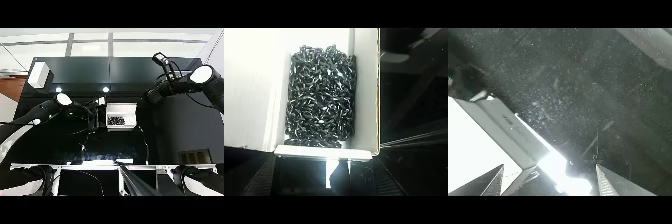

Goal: Fold the box and place the chain.

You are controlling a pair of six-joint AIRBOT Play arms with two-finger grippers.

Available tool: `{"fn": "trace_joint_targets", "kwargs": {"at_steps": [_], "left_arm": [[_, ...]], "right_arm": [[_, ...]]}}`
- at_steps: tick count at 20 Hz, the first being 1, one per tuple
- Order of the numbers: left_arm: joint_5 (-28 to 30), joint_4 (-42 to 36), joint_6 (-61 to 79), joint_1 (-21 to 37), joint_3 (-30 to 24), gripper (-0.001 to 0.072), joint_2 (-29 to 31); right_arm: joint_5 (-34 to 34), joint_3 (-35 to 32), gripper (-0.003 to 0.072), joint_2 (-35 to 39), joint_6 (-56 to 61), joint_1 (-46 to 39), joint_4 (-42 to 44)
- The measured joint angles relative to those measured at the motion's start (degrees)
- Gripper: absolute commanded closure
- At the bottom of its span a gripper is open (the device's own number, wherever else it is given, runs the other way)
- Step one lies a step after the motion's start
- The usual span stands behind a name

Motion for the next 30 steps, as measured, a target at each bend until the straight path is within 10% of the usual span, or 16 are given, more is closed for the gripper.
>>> {"fn": "trace_joint_targets", "kwargs": {"at_steps": [11, 14, 30], "left_arm": [[4.7, -3.5, 2.1, -2.8, 0.0, 0.0046, -2.0], [5.0, -4.0, 3.0, -3.1, 0.1, 0.0316, -2.4], [-2.7, 2.2, 3.0, 0.9, 1.1, 0.0356, -2.9]], "right_arm": [[0.0, 0.0, -0.0017, 0.0, 0.2, 0.0, 0.0], [0.0, 0.0, -0.0018, 0.0, 0.2, 0.0, 0.0], [2.2, 0.0, -0.0018, 0.0, -4.6, 5.2, 2.4]]}}
